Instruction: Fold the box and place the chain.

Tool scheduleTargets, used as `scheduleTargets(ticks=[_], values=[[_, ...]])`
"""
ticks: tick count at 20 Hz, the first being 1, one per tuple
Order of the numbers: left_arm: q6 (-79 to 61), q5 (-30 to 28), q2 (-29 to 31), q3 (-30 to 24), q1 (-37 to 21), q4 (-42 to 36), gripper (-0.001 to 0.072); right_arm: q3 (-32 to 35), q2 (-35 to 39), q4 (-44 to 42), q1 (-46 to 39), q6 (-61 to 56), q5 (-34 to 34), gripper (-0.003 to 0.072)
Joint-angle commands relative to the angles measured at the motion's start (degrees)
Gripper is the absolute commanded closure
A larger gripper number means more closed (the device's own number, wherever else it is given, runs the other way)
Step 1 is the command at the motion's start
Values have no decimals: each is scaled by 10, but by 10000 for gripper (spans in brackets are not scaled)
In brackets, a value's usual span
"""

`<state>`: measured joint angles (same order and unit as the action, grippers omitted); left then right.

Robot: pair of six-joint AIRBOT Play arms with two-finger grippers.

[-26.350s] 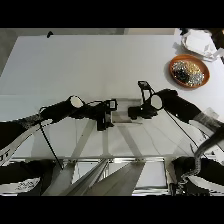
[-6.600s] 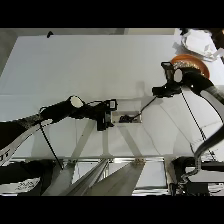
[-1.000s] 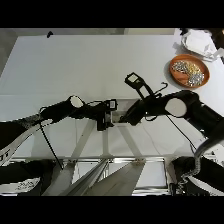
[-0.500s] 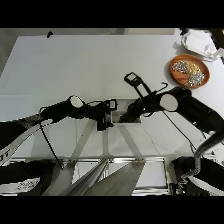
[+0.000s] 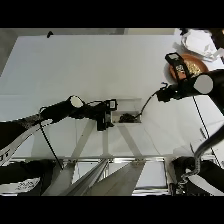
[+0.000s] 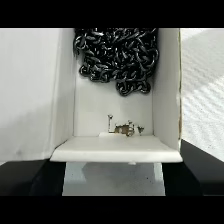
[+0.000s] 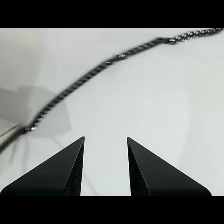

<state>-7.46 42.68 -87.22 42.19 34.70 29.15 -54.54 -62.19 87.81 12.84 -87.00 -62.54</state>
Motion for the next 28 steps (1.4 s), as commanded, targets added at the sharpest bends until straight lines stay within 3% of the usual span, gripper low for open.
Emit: scheduleTargets(ticks=[1, 4, 7, 11, 13, 21, 25, 26, 27, 28], values=[[0, 0, 0, 0, 0, 0, 377, -41, -96, 24, -33, 1, -8, 382], [0, 0, 0, 0, 0, 0, 377, -132, -219, 19, -33, -2, -33, 382], [0, 0, 0, 0, 0, 0, 377, -198, -296, -8, -33, -2, -59, 385], [0, 0, 0, 0, 0, 0, 377, -203, -328, -51, -33, -2, -56, 399], [0, 0, 0, 0, 0, 0, 377, -203, -339, -52, -33, -9, -61, 429], [0, 0, 0, 0, 0, 0, 377, -203, -357, -56, -31, -31, -69, 430], [0, 0, 0, 0, 0, 0, 377, -203, -370, -56, -18, -33, -57, 529], [0, 0, 0, 0, 0, 0, 377, -203, -370, -56, -15, -32, -55, 563], [0, 0, 0, 0, 0, 0, 377, -203, -370, -56, -14, -32, -56, 646], [0, 0, 0, 0, 0, 0, 377, -203, -369, -56, -14, -29, -61, 667]])
